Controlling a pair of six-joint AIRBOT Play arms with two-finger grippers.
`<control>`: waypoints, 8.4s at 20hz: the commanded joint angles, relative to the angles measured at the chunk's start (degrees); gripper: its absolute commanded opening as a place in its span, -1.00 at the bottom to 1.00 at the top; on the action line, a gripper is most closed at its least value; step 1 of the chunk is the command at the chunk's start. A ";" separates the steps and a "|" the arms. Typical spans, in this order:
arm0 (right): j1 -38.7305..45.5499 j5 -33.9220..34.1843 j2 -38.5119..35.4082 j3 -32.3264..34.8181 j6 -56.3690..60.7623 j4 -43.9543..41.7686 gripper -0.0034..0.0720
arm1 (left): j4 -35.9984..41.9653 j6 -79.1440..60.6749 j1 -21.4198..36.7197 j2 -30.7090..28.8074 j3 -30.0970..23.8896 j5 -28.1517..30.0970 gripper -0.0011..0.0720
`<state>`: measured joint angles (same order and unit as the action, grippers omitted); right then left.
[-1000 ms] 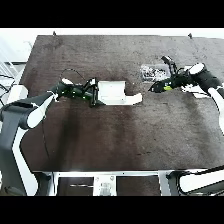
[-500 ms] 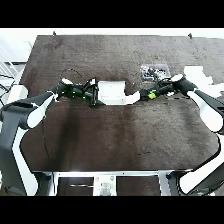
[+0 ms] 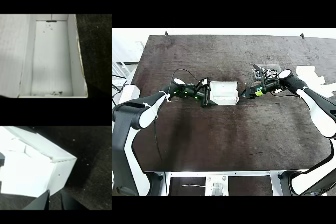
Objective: Fold the box and place the chain.
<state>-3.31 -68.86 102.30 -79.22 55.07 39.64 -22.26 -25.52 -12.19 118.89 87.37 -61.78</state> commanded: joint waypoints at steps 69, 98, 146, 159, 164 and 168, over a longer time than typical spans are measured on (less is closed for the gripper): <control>-21.33 4.02 4.72 -15.93 60.17 47.91 0.06 | 0.02 -0.02 -0.02 0.00 -0.02 -0.20 0.38; -23.39 -2.10 8.66 -20.70 67.73 52.98 -0.79 | 0.02 -0.02 -0.02 0.00 -0.02 -0.17 0.38; 1.79 12.20 14.29 -33.20 31.19 37.68 -0.08 | 0.00 -0.02 -0.02 0.00 -0.02 -0.26 0.38; 1.20 11.37 16.76 -33.42 29.73 38.34 -0.90 | 0.00 -0.02 -0.02 0.00 -0.02 -0.22 0.38; 1.20 9.38 12.90 -35.65 29.75 38.34 -0.91 | 0.00 0.00 -0.02 0.00 -0.02 -0.24 0.37; 1.25 9.27 6.43 -35.65 29.70 38.40 -0.91 | 0.00 -0.02 -0.02 0.00 -0.02 -0.20 0.38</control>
<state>-2.09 -59.44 112.57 -114.65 84.88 78.00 -22.24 -25.54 -12.21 118.89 87.37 -62.02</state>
